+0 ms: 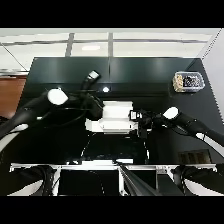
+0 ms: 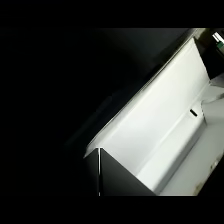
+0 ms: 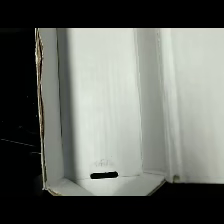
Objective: Fold the box and place the chain.
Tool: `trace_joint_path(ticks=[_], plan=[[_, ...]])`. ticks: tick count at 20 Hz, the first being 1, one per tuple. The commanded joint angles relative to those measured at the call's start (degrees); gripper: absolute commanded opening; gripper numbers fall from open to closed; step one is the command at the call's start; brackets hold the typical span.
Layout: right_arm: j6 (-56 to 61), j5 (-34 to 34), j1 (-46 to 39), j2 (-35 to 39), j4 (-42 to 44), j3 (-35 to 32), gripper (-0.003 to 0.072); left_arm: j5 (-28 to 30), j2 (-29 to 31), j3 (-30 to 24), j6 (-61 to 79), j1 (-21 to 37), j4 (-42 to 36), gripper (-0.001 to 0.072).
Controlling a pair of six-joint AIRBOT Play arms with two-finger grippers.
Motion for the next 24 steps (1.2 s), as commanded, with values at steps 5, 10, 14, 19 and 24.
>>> trace_joint_path(ticks=[5, 10, 14, 19, 24], plan=[[-0.02, 0.07, 0.07, -0.02, 0.02, 0.02, 0.0135, -4.02, 17.57, -17.97, 8.41, 15.96, -10.16, 0.0031], [-0.02, 0.04, 0.07, -0.02, 0.02, 0.04, 0.0135, -6.86, 11.28, -18.32, 39.10, 6.51, -9.79, 0.0716], [-0.02, 0.07, 0.07, -0.02, 0.02, 0.02, 0.0135, -1.22, 4.83, -13.94, 41.55, -2.84, 3.06, 0.0711], [-0.02, 0.07, 0.07, -0.02, 0.02, 0.02, 0.0135, -3.78, -2.25, -9.62, 41.59, -3.41, -0.24, 0.0686], [-0.02, 0.04, 0.07, -0.02, 0.02, 0.02, 0.0135, -3.28, -3.96, -9.42, 41.70, -3.76, -1.77, 0.0335]])
